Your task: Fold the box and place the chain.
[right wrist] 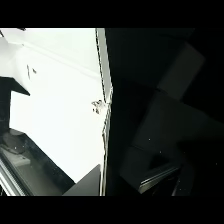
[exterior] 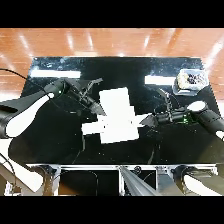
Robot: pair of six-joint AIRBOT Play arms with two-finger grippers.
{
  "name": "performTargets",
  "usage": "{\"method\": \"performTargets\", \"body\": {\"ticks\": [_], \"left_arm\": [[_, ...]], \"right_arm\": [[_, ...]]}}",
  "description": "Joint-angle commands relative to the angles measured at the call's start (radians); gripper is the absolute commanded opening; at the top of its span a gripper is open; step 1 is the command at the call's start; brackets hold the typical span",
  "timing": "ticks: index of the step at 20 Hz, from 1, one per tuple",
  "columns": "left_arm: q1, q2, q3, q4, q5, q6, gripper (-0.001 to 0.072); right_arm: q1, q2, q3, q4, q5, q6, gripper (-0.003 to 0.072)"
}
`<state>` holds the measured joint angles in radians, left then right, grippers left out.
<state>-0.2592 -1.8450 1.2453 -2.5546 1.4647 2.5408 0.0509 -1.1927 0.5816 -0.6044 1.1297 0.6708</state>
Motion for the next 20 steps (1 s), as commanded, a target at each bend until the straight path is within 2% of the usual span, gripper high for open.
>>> {"method": "performTargets", "body": {"ticks": [1, 2, 3, 6, 8, 11, 12, 16, 20], "left_arm": [[-0.004, 0.0, 0.002, 0.0, 0.043, 0.06, 0.0023], [-0.004, 0.0, 0.002, 0.0, 0.062, 0.058, 0.0023], [-0.005, 0.002, 0.002, -0.001, 0.084, 0.055, 0.0021], [-0.024, 0.045, 0.002, 0.003, 0.06, 0.06, 0.002], [-0.05, 0.105, 0.001, 0.024, 0.026, 0.079, 0.0019], [-0.127, 0.205, -0.009, 0.164, -0.069, 0.091, 0.0018], [-0.161, 0.246, -0.033, 0.198, -0.143, 0.101, 0.0018], [-0.272, 0.395, -0.225, 0.159, -0.406, 0.272, 0.0019], [-0.303, 0.526, -0.404, 0.115, -0.584, 0.341, 0.0019]], "right_arm": [[-0.001, 0.0, 0.001, 0.002, -0.012, 0.019, 0.0043], [-0.001, 0.0, 0.001, 0.001, -0.024, 0.05, 0.041], [-0.004, 0.0, 0.004, 0.001, -0.026, 0.06, 0.072], [-0.082, 0.003, 0.055, -0.053, 0.057, 0.119, 0.072], [-0.185, 0.032, 0.105, -0.117, 0.138, 0.164, 0.072], [-0.355, 0.116, 0.155, -0.156, 0.211, 0.187, 0.072], [-0.402, 0.149, 0.158, -0.156, 0.213, 0.187, 0.072], [-0.477, 0.196, 0.158, -0.156, 0.259, 0.186, 0.072], [-0.479, 0.196, 0.158, -0.156, 0.213, 0.186, 0.072]]}}
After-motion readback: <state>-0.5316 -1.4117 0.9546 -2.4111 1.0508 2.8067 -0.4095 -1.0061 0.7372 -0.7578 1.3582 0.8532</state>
